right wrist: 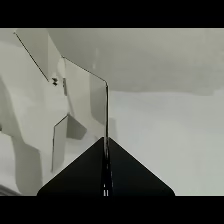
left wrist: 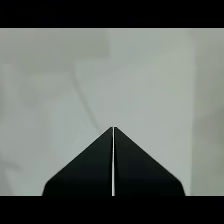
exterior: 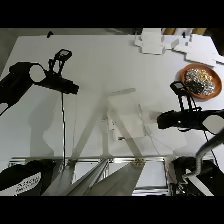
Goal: Fold the box and place the chain.
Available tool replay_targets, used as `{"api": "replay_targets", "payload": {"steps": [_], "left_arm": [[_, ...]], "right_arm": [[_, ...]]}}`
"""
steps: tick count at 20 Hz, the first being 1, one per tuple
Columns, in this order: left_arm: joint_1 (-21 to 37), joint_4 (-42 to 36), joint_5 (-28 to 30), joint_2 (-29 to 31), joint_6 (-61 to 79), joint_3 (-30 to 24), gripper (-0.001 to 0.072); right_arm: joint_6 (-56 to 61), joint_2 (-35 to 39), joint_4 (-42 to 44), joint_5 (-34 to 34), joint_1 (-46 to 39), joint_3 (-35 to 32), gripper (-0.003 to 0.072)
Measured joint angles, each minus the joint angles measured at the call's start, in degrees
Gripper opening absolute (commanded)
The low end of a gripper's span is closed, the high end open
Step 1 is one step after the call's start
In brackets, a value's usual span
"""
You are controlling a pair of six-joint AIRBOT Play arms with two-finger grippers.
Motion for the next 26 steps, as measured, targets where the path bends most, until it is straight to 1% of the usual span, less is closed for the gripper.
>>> {"api": "replay_targets", "payload": {"steps": [2,3,5,6,7,8,12,15,20,23,25,26], "left_arm": [[0.0,-2.9,1.5,-0.8,3.1,0.0,0.0218],[0.0,-5.0,1.2,-1.4,6.8,0.0,0.0313],[0.0,-10.6,-1.5,-2.4,16.2,0.0,0.0371],[0.0,-13.6,-3.1,-2.9,21.1,0.0,0.0438],[0.0,-17.0,-4.9,-3.5,26.3,0.0,0.0475],[0.0,-20.7,-6.5,-4.1,31.3,0.0,0.0492],[0.0,-34.1,-12.3,-8.3,46.3,0.0,0.0492],[-0.1,-41.9,-15.6,-13.0,53.3,0.0,0.0492],[-0.1,-51.0,-20.0,-20.3,60.8,0.0,0.0491],[-0.7,-55.0,-21.6,-22.9,64.2,0.0,0.0485],[-1.6,-57.7,-21.7,-24.1,66.3,0.0,0.0468],[-2.2,-59.1,-21.5,-24.5,67.5,0.0,0.0431]], "right_arm": [[0.5,0.0,0.2,-0.4,0.6,-0.1,0.0022],[0.8,0.0,0.2,-0.5,0.8,-0.1,0.0022],[0.9,0.0,0.3,-0.7,1.0,-0.1,0.0022],[1.0,0.0,0.3,-0.8,1.1,-0.1,0.0022],[1.1,0.0,0.3,-0.8,1.1,-0.1,0.0022],[1.1,0.0,0.3,-0.9,1.2,-0.1,0.0022],[1.2,0.0,0.3,-0.9,1.2,-0.1,0.0022],[1.2,0.0,0.3,-1.0,1.2,-0.1,0.0022],[1.2,0.0,0.3,-1.0,1.2,-0.1,0.0022],[1.2,0.0,0.4,-1.0,1.2,-0.1,0.0022],[1.2,0.0,0.3,-1.0,1.2,-0.1,0.0022],[1.2,0.0,0.3,-1.0,1.2,-0.1,0.0022]]}}
